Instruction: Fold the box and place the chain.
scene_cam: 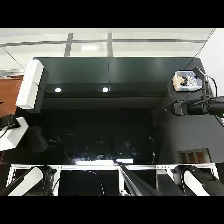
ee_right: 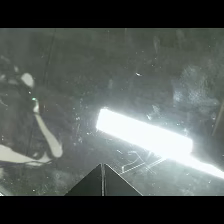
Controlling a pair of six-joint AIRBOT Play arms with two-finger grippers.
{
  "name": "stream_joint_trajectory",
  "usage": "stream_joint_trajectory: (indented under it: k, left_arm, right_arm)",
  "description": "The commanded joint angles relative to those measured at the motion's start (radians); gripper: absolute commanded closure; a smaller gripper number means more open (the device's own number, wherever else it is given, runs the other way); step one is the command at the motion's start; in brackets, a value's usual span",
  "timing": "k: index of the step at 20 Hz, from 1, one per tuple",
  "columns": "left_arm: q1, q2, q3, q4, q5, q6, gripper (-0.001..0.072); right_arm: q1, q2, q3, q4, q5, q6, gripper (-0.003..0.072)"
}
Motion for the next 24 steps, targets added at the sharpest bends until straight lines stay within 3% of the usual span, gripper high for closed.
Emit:
stream_joint_trajectory:
  k: [1,4,7,11,16,17,18,19,22,23,24]
  left_arm:
    - [0.156,-0.019,-0.003,-0.04,0.154,0.158,0.0424]
    - [0.161,-0.039,-0.003,-0.181,0.244,0.38,0.0424]
    - [0.16,-0.095,-0.002,-0.326,0.281,0.453,0.0425]
    - [0.109,-0.155,-0.002,-0.334,0.294,0.461,0.0421]
    - [0.014,-0.168,-0.002,-0.334,0.388,0.457,0.0417]
    - [-0.002,-0.171,-0.002,-0.333,0.407,0.455,0.039]
    - [-0.014,-0.172,-0.002,-0.333,0.435,0.438,0.0219]
    - [-0.022,-0.171,-0.001,-0.333,0.458,0.428,0.0132]
    - [-0.025,-0.165,-0.001,-0.33,0.484,0.416,0.0109]
    - [-0.025,-0.156,0.0,-0.333,0.482,0.412,-0.0004]
    - [-0.025,-0.14,0.009,-0.333,0.476,0.402,-0.0004]
  right_arm:
    - [0.0,0.001,0.0,0.003,-0.01,0.03,0.0672]
    - [0.0,0.001,0.0,0.003,-0.028,0.066,0.0672]
    - [0.0,0.001,0.0,0.003,0.002,0.09,0.0673]
    - [0.0,0.001,0.0,0.003,-0.006,0.099,0.0673]
    - [0.0,0.001,0.0,0.003,-0.006,0.114,0.0673]
    - [0.0,0.001,0.0,0.003,-0.006,0.116,0.0673]
    - [0.0,0.001,0.0,0.003,-0.006,0.119,0.0673]
    - [0.0,0.001,0.0,0.003,-0.006,0.122,0.0673]
    - [0.0,0.001,0.0,0.003,-0.004,0.123,0.0673]
    - [0.0,0.001,0.0,0.003,-0.004,0.124,0.0673]
    - [0.0,0.001,0.0,0.003,-0.004,0.124,0.0673]
